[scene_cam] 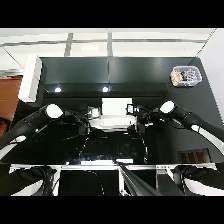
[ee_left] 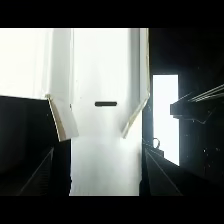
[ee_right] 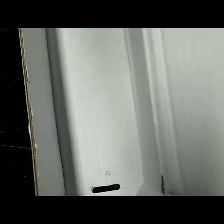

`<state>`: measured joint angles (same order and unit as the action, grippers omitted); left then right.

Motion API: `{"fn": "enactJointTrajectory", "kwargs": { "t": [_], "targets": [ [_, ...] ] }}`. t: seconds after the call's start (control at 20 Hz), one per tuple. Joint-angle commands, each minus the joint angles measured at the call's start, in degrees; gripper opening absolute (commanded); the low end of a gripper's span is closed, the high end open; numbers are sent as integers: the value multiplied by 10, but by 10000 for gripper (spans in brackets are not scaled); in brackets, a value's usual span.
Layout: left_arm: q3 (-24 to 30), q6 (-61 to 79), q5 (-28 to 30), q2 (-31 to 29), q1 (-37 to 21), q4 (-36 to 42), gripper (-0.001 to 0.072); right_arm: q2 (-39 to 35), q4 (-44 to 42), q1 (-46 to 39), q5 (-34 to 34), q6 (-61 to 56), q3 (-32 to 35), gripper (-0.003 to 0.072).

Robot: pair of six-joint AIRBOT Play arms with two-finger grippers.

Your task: Fold the box and place the chain.

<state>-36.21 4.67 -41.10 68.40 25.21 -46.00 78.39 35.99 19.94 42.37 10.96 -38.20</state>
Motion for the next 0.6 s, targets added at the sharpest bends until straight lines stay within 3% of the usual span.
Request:
{"fn": "enactJointTrajectory", "kwargs": {
  "t": [0.0, 0.1, 0.15, 0.2, 0.25, 0.3, 0.55],
  "targets": [
    [0, 25, 2, 23, 12, 67, 648, 0, 0, 0, 0, 0, 0, 245],
    [0, 24, 19, 24, 20, 67, 617, 0, 0, 0, 0, 0, 0, 245],
    [-2, 24, 21, 24, 19, 74, 566, 0, 0, 0, 0, 0, 0, 245],
    [-4, 24, 21, 24, 19, 78, 452, 0, 0, 0, 0, 0, 0, 245],
    [-7, 24, 21, 24, 19, 77, 274, 0, 0, 0, 0, 0, 0, 246],
    [-8, 24, 21, 24, 19, 79, 190, 0, 0, 0, 0, 0, 0, 245],
    [-10, 24, 21, 34, 19, 165, 159, 0, 0, 0, 0, 0, 0, 245]
  ]
}}
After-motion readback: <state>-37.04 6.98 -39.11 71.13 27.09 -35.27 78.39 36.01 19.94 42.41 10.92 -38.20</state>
